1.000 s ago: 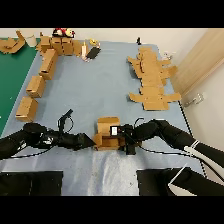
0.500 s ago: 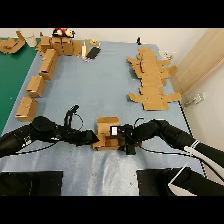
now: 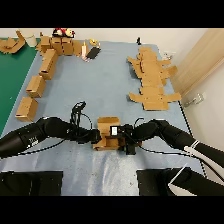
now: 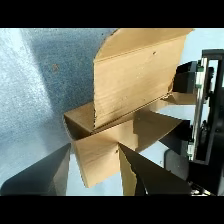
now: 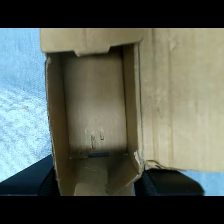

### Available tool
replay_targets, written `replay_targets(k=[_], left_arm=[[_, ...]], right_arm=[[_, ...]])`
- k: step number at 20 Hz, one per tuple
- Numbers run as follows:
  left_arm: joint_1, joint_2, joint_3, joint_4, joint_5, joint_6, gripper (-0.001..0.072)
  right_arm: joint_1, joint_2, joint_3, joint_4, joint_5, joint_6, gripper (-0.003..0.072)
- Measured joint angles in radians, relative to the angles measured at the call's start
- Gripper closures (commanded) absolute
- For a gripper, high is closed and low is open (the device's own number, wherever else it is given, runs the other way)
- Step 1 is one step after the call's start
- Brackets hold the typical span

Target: Fold the box.

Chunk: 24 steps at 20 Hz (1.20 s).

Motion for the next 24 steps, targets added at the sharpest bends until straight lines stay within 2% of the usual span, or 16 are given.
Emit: replay_targets(k=[4,10,24], left_arm=[[-0.078,-0.020,0.049,0.186,-0.021,-0.217,0.0238],[-0.160,-0.093,0.138,0.337,-0.060,-0.425,0.0238],[-0.257,-0.226,0.229,0.486,-0.174,-0.705,0.0239]], right_arm=[[0.000,0.000,0.000,0.000,0.000,0.000,0.0184],[0.000,0.000,0.000,0.000,0.000,0.000,0.0184],[0.000,0.000,0.000,0.000,0.000,0.000,0.0184]])
